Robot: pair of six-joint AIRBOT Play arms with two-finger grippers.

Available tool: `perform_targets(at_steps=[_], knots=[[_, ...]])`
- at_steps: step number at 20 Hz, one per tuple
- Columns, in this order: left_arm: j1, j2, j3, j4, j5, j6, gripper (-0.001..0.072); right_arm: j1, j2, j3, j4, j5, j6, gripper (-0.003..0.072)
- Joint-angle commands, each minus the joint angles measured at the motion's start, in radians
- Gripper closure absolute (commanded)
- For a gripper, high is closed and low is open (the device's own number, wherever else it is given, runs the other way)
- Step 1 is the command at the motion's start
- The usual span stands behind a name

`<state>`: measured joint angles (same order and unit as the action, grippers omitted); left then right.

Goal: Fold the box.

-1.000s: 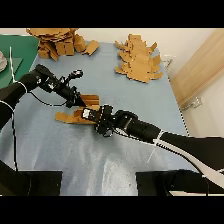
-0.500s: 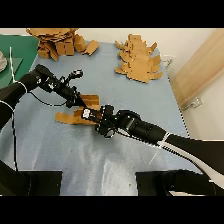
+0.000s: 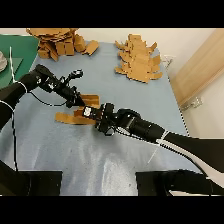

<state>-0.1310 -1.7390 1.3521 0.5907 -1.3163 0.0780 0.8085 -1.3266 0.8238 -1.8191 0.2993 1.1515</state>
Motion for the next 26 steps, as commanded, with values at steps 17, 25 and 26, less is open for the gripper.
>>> perform_targets(at_steps=[17, 25, 26], knots=[[0.0, 0.0, 0.0, 0.0, 0.0, 0.0, 0.0696, -0.09, -0.004, 0.002, 0.489, 0.006, -0.383, -0.0013], [0.0, 0.0, 0.0, 0.0, 0.0, 0.0, 0.0696, -0.223, -0.129, 0.177, 0.916, 0.377, -0.841, -0.0014], [0.0, 0.0, 0.0, 0.0, 0.0, 0.0, 0.0696, -0.234, -0.132, 0.179, 0.941, 0.399, -0.86, -0.0014]])
